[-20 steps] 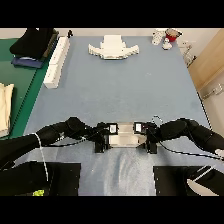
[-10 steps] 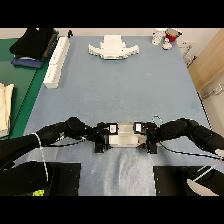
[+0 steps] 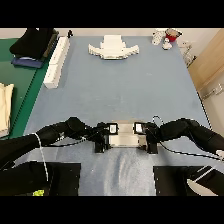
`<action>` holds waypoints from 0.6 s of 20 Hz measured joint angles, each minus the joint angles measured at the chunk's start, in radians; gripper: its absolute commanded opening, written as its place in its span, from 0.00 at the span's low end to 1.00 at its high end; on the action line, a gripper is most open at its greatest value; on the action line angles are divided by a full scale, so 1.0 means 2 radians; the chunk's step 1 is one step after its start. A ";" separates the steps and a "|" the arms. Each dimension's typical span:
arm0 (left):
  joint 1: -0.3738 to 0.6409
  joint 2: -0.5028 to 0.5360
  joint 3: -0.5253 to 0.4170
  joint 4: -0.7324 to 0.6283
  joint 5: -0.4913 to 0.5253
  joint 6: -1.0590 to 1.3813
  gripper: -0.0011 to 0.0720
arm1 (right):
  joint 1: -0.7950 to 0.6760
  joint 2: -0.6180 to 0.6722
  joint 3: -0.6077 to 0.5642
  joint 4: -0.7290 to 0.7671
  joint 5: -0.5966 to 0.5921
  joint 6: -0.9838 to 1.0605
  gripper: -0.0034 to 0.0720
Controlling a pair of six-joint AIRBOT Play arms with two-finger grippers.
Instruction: Fold the box.
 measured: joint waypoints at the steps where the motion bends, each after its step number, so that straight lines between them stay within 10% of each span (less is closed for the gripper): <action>1: 0.000 0.000 0.000 0.000 0.000 0.000 0.71 | 0.000 0.005 0.000 -0.006 0.000 0.009 1.00; 9: 0.000 0.000 0.000 0.000 0.000 0.000 0.71 | 0.000 0.095 0.012 -0.121 -0.100 0.208 0.97; 12: 0.000 0.000 0.000 0.000 0.000 0.000 0.71 | 0.000 0.141 0.035 -0.136 -0.147 0.345 0.39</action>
